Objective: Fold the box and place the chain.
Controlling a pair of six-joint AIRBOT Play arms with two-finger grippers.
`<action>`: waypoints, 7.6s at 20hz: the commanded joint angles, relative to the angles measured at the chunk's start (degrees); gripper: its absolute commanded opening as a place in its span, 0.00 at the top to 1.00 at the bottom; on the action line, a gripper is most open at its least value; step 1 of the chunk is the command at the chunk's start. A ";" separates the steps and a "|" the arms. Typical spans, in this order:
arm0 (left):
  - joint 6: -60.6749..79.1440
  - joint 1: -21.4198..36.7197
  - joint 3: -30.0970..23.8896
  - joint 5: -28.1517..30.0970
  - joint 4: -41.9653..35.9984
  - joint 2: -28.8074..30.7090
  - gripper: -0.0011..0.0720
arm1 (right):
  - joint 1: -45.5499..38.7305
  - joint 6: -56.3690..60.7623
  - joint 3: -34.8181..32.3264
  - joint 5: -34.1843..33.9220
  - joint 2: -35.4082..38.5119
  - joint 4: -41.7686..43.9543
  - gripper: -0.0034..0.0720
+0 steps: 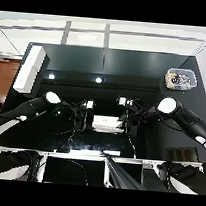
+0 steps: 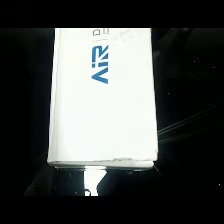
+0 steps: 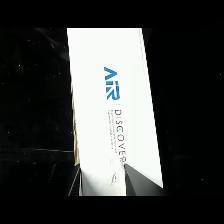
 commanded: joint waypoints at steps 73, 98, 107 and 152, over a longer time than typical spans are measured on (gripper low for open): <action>-0.02 0.11 0.04 0.07 0.17 -0.04 0.42 | -4.72 65.02 -2.40 -1.95 11.87 7.50 0.94; -20.76 -11.82 17.09 0.15 4.55 -5.07 0.01 | -33.73 61.00 -0.96 1.44 14.99 -6.71 0.94; -24.85 -12.55 18.14 -5.01 9.46 -6.01 0.01 | -33.73 58.05 -0.96 0.24 14.99 -6.51 0.94; -64.13 51.82 1.31 -17.05 41.75 27.74 0.52 | -33.73 57.81 -0.96 -0.96 14.99 -6.10 0.94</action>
